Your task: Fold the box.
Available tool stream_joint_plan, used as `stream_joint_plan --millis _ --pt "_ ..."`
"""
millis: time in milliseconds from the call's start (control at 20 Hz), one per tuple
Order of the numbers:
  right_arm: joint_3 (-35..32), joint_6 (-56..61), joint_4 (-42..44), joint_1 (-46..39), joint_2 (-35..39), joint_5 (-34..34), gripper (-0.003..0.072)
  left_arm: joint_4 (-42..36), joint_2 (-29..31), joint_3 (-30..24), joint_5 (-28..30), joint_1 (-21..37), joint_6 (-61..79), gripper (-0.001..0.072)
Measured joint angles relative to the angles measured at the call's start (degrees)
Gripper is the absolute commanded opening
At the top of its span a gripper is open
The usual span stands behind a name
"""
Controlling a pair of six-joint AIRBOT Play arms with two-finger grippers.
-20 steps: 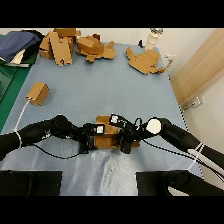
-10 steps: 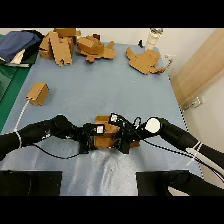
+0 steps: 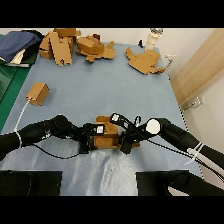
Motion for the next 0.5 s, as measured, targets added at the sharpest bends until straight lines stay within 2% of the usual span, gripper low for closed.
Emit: stream_joint_plan --millis 200,500 --pt "0.0 15.1 -10.4 -2.9 4.9 0.4 0.0005 -0.2 0.0 0.0 0.0 0.0 0.0 0.0174" --pt "-0.2 38.1 -20.1 -15.2 14.3 3.3 0.0005 -0.3 0.0 0.0 0.0 0.0 0.0 0.0175"
